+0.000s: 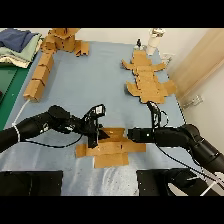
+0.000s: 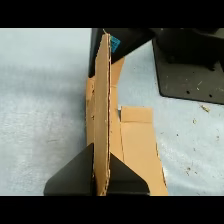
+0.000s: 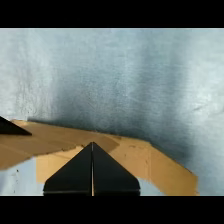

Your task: Fold the box.

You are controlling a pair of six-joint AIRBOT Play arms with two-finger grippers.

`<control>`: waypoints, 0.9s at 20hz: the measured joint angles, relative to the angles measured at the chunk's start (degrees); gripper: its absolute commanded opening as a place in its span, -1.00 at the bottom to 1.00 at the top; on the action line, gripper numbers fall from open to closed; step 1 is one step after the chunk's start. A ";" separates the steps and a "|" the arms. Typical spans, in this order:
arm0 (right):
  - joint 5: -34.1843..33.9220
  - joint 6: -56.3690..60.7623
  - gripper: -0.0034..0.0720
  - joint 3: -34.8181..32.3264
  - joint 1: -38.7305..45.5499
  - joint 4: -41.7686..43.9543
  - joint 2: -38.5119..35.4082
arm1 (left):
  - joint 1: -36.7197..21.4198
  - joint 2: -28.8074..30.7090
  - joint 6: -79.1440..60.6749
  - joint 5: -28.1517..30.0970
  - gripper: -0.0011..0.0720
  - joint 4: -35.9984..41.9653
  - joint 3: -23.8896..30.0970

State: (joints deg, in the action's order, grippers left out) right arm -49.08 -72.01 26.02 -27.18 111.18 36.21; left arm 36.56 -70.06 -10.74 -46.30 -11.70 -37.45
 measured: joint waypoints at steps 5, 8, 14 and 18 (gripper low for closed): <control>1.42 -0.02 -0.90 0.02 -0.61 -0.66 0.66 | 1.05 0.00 0.00 0.94 -0.94 -0.15 1.33; 1.70 -0.02 -0.90 0.02 -0.72 -1.05 0.74 | 1.25 0.00 0.02 1.18 -0.94 -0.22 2.01; 1.95 -0.02 -0.90 0.02 -0.81 -1.77 0.76 | 1.31 0.02 0.22 1.07 -0.94 -0.09 3.23; 1.97 -0.04 -0.90 0.00 -0.81 -2.16 0.76 | 1.31 0.07 0.15 1.57 -0.94 0.42 2.84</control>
